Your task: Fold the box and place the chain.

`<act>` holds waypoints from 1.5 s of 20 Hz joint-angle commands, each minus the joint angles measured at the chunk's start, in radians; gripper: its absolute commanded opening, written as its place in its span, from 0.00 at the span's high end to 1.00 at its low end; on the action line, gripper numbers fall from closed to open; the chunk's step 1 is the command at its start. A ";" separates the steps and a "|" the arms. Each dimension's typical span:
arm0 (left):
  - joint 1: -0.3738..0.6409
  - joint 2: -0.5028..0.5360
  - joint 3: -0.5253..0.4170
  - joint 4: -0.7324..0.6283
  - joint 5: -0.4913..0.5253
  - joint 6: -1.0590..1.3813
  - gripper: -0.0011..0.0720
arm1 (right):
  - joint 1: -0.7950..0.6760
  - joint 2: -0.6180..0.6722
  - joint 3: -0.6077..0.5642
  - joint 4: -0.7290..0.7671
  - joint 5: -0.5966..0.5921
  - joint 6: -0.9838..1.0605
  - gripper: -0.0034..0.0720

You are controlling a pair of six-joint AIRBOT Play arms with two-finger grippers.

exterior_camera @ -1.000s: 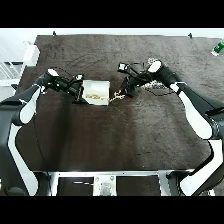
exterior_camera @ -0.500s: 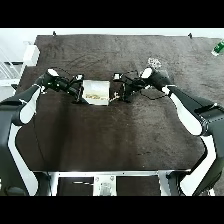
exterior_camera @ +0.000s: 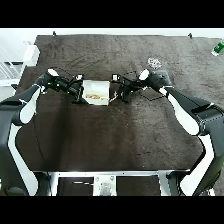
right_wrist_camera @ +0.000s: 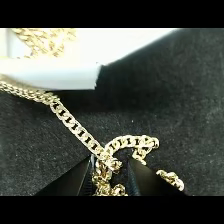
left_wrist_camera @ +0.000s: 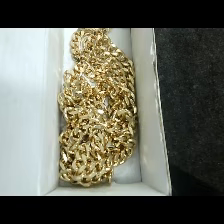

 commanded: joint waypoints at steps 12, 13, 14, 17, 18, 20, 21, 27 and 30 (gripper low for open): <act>0.000 0.000 0.001 0.000 0.000 0.000 0.22 | -0.002 0.243 0.014 0.034 0.057 0.048 0.93; 0.000 0.000 0.001 0.000 0.000 0.000 0.22 | -0.002 0.272 0.014 0.034 0.057 0.048 0.93; 0.000 0.000 0.001 0.000 0.000 0.000 0.23 | -0.002 0.295 0.014 0.034 0.056 0.048 0.93; 0.000 0.000 0.001 0.000 0.000 0.000 0.23 | -0.002 0.357 0.015 0.034 0.025 0.049 0.93; 0.000 0.000 0.001 0.000 0.000 0.000 0.23 | 0.000 0.376 0.016 0.042 0.012 0.048 0.93; 0.000 0.000 0.001 0.000 0.000 0.000 0.23 | 0.002 0.409 0.027 0.102 0.007 0.048 0.93; 0.000 0.000 0.001 0.000 0.000 0.000 0.23 | 0.003 0.422 0.033 0.140 0.006 0.048 0.93; 0.000 0.000 0.001 0.000 0.000 0.000 0.23 | 0.055 0.431 0.044 0.245 0.002 0.049 0.93; 0.000 0.000 0.001 0.000 0.000 0.000 0.22 | 0.095 0.411 0.041 0.245 -0.034 0.049 0.93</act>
